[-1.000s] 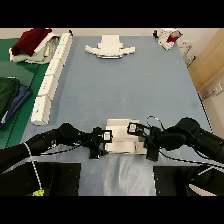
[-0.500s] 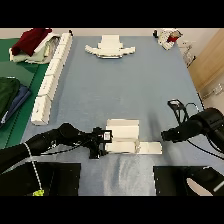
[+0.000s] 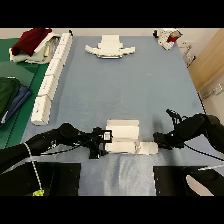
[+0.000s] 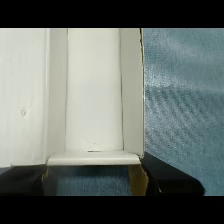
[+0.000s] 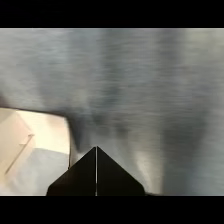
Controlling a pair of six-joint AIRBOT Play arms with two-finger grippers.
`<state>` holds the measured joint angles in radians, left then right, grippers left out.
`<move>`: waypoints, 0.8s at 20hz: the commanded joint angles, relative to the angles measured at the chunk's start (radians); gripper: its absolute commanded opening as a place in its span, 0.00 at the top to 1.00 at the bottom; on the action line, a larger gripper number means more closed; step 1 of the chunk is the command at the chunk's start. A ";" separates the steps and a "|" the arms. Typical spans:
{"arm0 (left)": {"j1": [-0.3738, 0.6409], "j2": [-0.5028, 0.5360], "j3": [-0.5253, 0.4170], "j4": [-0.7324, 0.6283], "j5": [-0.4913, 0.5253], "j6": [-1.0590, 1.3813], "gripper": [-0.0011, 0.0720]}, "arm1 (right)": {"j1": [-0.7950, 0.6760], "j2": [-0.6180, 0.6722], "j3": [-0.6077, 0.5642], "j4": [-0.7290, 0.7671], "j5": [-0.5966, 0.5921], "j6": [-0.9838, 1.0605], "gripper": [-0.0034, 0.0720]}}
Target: Fold the box.
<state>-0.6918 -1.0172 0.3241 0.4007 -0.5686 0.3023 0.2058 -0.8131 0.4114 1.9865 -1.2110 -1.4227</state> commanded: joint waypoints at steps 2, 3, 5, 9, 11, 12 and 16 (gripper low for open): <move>0.000 0.000 0.001 0.000 0.000 0.000 0.29 | 0.082 0.008 -0.006 0.079 0.035 -0.018 0.95; 0.000 0.000 0.001 0.000 0.000 0.000 0.29 | 0.101 0.008 -0.006 0.081 0.056 -0.018 0.95; 0.000 0.000 0.001 0.000 0.000 0.000 0.29 | 0.126 0.008 -0.005 0.103 0.079 -0.018 0.95; 0.000 0.000 0.001 0.000 0.000 0.000 0.29 | 0.139 0.023 0.038 0.123 0.059 -0.019 0.95; 0.000 0.000 0.001 0.000 0.000 0.000 0.29 | 0.139 0.043 0.077 0.127 0.053 -0.019 0.72; 0.000 0.000 0.001 0.000 0.000 0.000 0.29 | 0.139 0.051 0.095 0.128 0.051 -0.018 0.56; 0.000 0.000 0.001 0.000 0.000 0.000 0.29 | 0.150 0.058 0.105 0.166 0.058 -0.018 0.38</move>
